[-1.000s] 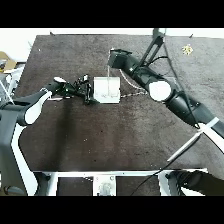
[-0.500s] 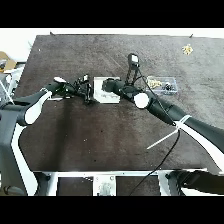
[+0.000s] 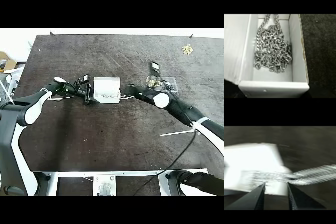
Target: Fold the box and place the chain.
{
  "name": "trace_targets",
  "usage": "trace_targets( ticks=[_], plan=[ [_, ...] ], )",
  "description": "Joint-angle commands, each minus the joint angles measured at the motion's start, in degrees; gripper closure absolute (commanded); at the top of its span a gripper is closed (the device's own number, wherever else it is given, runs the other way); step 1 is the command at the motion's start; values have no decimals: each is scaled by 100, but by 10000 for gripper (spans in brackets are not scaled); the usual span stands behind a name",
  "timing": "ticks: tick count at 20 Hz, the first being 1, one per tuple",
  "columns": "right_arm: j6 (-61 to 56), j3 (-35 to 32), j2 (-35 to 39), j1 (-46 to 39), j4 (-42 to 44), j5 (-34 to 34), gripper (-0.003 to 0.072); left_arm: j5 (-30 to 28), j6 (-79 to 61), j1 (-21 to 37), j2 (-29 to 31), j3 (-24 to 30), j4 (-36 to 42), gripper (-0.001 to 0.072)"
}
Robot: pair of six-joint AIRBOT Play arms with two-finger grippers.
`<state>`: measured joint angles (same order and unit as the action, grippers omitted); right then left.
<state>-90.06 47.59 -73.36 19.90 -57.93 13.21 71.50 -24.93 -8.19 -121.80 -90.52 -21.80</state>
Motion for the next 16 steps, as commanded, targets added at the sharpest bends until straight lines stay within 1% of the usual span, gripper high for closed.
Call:
trace_targets(
  ticks=[1,3,5,9,11,15,16],
  plan=[
    [-153,-697,131,-1036,-2,50,370,0,0,2,2,-2,-2,546],
    [-151,-680,-109,-1392,127,-90,370,-2,0,2,2,-2,-2,545],
    [-151,-498,-481,-1480,299,-232,370,0,0,2,2,-2,0,546],
    [-151,234,-1316,-1335,455,-201,370,0,0,2,2,-2,-2,546],
    [-151,522,-1611,-1244,474,-181,371,0,0,2,2,-2,-2,546],
    [-151,754,-1945,-1121,566,-223,372,2,0,2,2,-2,0,546],
    [-151,778,-1989,-1123,570,-240,479,2,0,2,2,-2,0,546]
  ],
)
